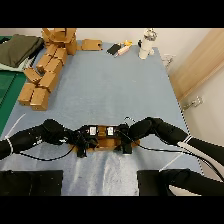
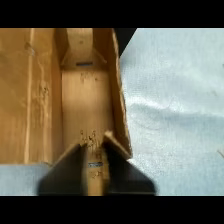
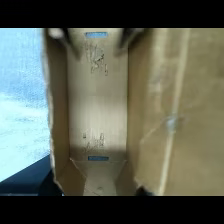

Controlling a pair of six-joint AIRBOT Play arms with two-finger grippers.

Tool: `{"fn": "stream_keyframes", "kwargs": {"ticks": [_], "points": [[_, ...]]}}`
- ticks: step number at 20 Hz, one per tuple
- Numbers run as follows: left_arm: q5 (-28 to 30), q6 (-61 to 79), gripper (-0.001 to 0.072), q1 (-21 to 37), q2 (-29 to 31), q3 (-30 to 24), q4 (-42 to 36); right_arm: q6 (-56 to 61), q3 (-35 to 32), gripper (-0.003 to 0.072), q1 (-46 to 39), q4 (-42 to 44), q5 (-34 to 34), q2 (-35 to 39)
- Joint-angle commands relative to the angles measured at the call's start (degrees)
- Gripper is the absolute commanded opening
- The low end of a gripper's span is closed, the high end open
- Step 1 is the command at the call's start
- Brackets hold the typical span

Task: Fold the box.

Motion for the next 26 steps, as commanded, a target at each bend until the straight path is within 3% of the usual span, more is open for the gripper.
{"fn": "stream_keyframes", "kwargs": {"ticks": [1, 4, 6, 9, 11, 13, 15, 17, 22, 26], "points": [[3.0, -3.7, 0.0011, 0.1, 0.7, 0.0, 3.3, 0.0, 0.0, 0.0517, 0.0, 0.0, 0.0, 0.0], [8.4, -21.6, 0.001, 0.3, 5.0, 0.0, 16.4, 0.0, 0.0, 0.0517, 0.0, 0.0, 0.0, 0.0], [6.7, -38.6, 0.0009, 1.7, 10.6, 0.0, 26.3, 0.0, 0.0, 0.0517, 0.0, 0.0, 0.0, 0.0], [-1.4, -66.9, 0.001, 5.8, 22.3, 0.0, 39.0, 0.0, 0.0, 0.0517, 0.0, 0.0, 0.0, 0.0], [-8.3, -93.4, 0.001, 10.0, 30.0, 0.0, 48.7, 0.0, 0.0, 0.0517, 0.0, 0.0, 0.0, 0.0], [-16.7, -117.1, 0.0009, 15.4, 34.4, -0.6, 57.5, 0.0, 0.0, 0.0517, 0.0, 0.0, 0.0, 0.0], [-21.8, -118.6, 0.0009, 19.9, 34.7, -2.5, 55.3, 0.0, 0.0, 0.0517, 0.0, 0.0, 0.0, 0.0], [-22.3, -116.2, 0.0009, 21.3, 33.5, -5.4, 49.6, 0.0, 0.0, 0.0517, 0.0, 0.0, 0.0, 0.0], [-15.1, -109.9, 0.0008, 21.3, 29.5, -11.2, 35.9, 0.0, 0.0, 0.0517, 0.0, 0.0, 0.0, 0.0], [-10.4, -104.7, 0.0008, 19.4, 25.6, -11.5, 28.5, 0.0, 0.0, 0.0517, 0.0, 0.0, 0.0, 0.0]]}}
